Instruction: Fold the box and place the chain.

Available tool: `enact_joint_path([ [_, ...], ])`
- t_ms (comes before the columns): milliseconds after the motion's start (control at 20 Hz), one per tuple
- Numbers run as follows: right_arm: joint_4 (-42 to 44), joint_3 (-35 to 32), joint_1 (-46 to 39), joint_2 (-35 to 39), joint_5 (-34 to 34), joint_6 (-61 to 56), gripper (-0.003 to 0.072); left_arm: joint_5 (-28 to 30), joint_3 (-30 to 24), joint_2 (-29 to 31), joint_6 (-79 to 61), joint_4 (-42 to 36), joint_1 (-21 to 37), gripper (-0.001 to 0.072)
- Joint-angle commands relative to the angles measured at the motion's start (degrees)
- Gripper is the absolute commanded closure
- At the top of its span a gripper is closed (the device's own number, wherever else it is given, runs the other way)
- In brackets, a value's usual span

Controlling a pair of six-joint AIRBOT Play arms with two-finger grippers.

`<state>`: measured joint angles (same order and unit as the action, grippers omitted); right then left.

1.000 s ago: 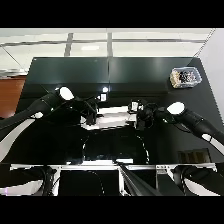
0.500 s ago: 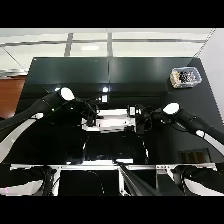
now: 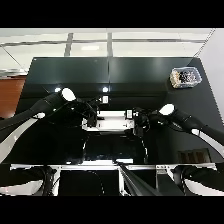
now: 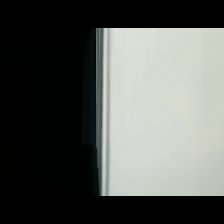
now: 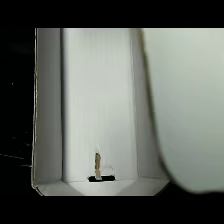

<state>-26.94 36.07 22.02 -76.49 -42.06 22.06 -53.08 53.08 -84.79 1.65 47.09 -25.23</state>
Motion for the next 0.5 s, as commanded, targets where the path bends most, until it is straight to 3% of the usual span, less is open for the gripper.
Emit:
enact_joint_path([
  [0,-1.20,0.11,0.09,-0.20,0.37,-1.55,-0.0010,0.17,0.00,-0.04,0.02,0.15,0.00,0.0681],
  [450,-3.37,0.63,1.31,-0.74,2.10,-4.37,-0.0010,0.17,0.00,-0.04,0.04,0.17,0.00,0.0681],
])
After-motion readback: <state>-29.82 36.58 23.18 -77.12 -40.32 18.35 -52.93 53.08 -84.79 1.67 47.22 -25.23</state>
